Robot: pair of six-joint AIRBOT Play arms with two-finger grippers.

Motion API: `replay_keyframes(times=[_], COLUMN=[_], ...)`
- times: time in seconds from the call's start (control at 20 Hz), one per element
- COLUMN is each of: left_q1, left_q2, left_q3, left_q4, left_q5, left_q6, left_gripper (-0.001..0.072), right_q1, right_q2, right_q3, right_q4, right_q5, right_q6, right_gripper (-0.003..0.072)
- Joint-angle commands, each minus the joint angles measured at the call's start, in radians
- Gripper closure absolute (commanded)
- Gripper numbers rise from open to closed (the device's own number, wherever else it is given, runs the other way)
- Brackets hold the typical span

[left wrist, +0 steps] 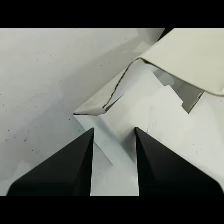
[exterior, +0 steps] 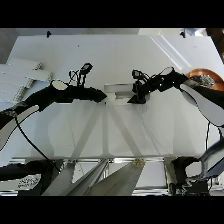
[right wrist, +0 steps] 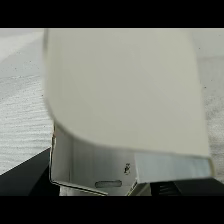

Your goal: Fold the box and place the chain.

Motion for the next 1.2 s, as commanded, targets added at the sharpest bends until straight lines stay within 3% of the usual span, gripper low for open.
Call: replay_keyframes(times=[0.0,0.45,0.8,1.15], left_q1=[-0.004,-0.022,-0.022,-0.022], left_q2=[0.000,-0.002,-0.001,0.002], left_q3=[0.000,0.000,0.000,0.000], left_q4=[-0.001,0.024,0.170,0.172], left_q5=[0.042,0.089,0.075,0.070], left_q6=[-0.004,-0.003,-0.115,-0.116], left_gripper=[0.0436,0.0447,0.0447,0.0448], right_q1=[-0.001,-0.001,-0.001,-0.001], right_q2=[0.000,0.000,0.000,0.000], right_q3=[0.000,0.000,0.000,0.000], right_q4=[0.000,0.000,0.000,0.000], right_q5=[0.001,0.001,0.001,0.001], right_q6=[0.001,0.001,0.001,0.001], right_gripper=[0.0279,0.0279,0.0279,0.0279])
